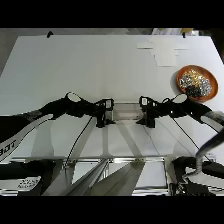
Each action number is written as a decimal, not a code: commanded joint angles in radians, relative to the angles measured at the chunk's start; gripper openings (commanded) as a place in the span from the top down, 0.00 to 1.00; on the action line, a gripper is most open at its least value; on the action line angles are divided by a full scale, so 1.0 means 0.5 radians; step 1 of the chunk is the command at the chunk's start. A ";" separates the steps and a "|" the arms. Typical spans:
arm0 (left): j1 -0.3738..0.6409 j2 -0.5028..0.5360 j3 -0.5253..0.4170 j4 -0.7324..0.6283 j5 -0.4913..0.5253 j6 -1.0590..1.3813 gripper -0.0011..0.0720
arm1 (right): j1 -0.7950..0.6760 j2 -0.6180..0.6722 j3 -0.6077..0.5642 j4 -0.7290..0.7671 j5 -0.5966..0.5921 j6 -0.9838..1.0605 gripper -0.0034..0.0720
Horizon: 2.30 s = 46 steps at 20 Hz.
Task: Fold the box and place the chain.
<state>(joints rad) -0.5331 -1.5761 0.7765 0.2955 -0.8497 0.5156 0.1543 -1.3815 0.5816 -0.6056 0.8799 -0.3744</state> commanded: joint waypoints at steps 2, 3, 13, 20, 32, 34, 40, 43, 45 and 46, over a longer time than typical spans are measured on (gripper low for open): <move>-0.001 0.001 -0.001 0.001 0.001 0.000 0.64 | 0.001 -0.001 0.000 -0.051 0.073 0.010 0.51; -0.001 0.001 -0.001 0.001 0.001 0.000 0.64 | 0.001 -0.001 0.000 -0.082 0.070 -0.019 0.49; -0.001 0.001 -0.001 0.001 0.002 0.000 0.64 | -0.175 0.201 0.000 -0.408 0.104 0.257 0.17; -0.001 0.001 -0.002 0.001 0.002 0.000 0.64 | -0.409 0.693 0.000 -0.470 0.269 0.422 0.21; -0.001 0.001 -0.001 0.001 0.001 0.000 0.64 | -0.061 0.870 -0.005 0.134 0.188 0.786 0.93; -0.001 0.001 -0.002 0.001 0.001 0.000 0.64 | 0.064 0.751 -0.005 0.137 -0.201 0.961 0.93; -0.001 0.001 -0.002 0.001 0.001 0.000 0.64 | 0.132 0.359 -0.005 0.069 -0.669 1.491 0.93; -0.001 0.001 -0.002 0.001 0.001 0.000 0.64 | 0.132 0.318 -0.005 0.013 -0.567 1.537 0.93; -0.001 0.001 -0.002 0.001 0.001 0.000 0.64 | 0.132 0.320 -0.004 0.007 -0.521 1.611 0.93; -0.001 0.001 -0.001 0.001 0.002 0.000 0.64 | 0.131 0.323 0.000 0.006 -0.482 1.650 0.93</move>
<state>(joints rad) -0.5343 -1.5764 0.7761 0.2947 -0.8494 0.5125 0.2176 -1.2072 0.5808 -0.5850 0.6121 0.3813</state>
